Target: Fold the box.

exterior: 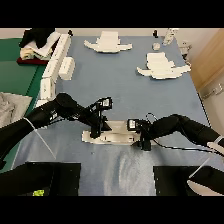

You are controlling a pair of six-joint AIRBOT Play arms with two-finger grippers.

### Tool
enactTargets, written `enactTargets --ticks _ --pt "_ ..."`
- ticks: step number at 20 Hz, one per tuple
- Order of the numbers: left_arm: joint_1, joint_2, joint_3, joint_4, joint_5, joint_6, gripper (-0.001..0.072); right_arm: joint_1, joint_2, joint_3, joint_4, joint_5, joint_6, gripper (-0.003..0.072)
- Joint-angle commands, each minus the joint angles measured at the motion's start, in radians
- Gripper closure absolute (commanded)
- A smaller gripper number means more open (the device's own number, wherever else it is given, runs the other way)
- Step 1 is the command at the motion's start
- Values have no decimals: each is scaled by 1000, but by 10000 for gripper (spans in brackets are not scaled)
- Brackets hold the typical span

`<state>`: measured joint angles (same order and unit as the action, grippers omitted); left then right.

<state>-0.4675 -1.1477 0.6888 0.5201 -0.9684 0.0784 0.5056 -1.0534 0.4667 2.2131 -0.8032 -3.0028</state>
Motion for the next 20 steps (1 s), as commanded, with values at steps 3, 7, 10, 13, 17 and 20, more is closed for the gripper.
enactTargets --ticks 3,7,10,13,17,20 --pt "0 0 2 -1 -11 0 696 -1 -1 0 0 2 0 169" --pt "0 0 3 -1 -12 0 695 -1 -1 0 0 2 0 169" --pt "0 0 3 -1 -11 0 695 -1 -1 0 0 2 0 169" --pt "0 0 5 0 -12 0 695 -1 -1 0 0 2 0 169" --pt "0 0 19 -1 -11 -2 471 -1 -1 0 0 2 0 169" --pt "2 0 31 2 -12 -53 466 -1 -1 0 0 2 0 168"
